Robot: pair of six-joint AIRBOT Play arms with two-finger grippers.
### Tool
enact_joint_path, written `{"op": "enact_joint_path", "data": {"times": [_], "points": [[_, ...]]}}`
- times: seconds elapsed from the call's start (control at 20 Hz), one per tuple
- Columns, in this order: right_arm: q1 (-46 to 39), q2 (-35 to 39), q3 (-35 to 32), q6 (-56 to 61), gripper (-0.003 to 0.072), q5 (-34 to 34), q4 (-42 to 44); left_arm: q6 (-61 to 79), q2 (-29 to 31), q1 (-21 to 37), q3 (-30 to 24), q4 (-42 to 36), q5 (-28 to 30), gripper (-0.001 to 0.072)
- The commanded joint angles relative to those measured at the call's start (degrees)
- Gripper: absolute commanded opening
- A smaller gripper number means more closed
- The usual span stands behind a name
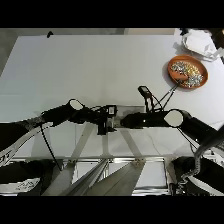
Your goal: Fold the box and place the chain.
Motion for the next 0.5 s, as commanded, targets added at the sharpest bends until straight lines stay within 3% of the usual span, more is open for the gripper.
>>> {"op": "enact_joint_path", "data": {"times": [0.0,0.25,0.45], "points": [[-0.87,2.80,7.02,7.72,0.0200,9.94,-13.90,0.02,0.02,0.02,-0.02,0.00,0.00,0.0371],[-9.70,6.73,18.64,11.15,0.0200,33.18,-34.40,0.02,0.02,0.04,-0.02,0.00,0.00,0.0371],[-16.74,5.99,19.17,10.93,0.0198,39.30,-44.06,0.02,0.02,0.02,-0.02,0.00,0.00,0.0371]]}}
